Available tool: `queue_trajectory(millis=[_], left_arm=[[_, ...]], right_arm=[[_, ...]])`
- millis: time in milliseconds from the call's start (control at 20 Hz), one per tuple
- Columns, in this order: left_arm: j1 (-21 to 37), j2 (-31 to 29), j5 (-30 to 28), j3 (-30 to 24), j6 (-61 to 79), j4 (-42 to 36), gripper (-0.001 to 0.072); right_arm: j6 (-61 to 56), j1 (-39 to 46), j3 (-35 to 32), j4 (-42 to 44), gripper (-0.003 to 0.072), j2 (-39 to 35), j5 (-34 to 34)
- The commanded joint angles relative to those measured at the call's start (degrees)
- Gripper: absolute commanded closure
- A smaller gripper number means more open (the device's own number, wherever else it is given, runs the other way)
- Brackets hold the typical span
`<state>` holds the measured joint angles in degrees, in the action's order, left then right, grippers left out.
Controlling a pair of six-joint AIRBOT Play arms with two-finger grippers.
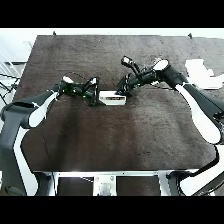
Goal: Fold the box and place the chain.
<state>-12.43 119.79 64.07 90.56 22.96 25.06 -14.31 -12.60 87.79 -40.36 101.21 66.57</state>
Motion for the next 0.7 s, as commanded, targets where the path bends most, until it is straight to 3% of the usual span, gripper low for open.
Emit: queue_trajectory(millis=[0,650], left_arm=[[0.02,0.04,-0.04,-0.02,0.00,0.00,0.0207],[0.02,0.04,-0.04,-0.02,0.00,0.00,0.0207]], right_arm=[[1.18,-0.44,0.02,-0.50,0.0162,0.02,0.20],[4.13,-1.03,0.07,-1.27,0.0172,1.05,-3.13]])
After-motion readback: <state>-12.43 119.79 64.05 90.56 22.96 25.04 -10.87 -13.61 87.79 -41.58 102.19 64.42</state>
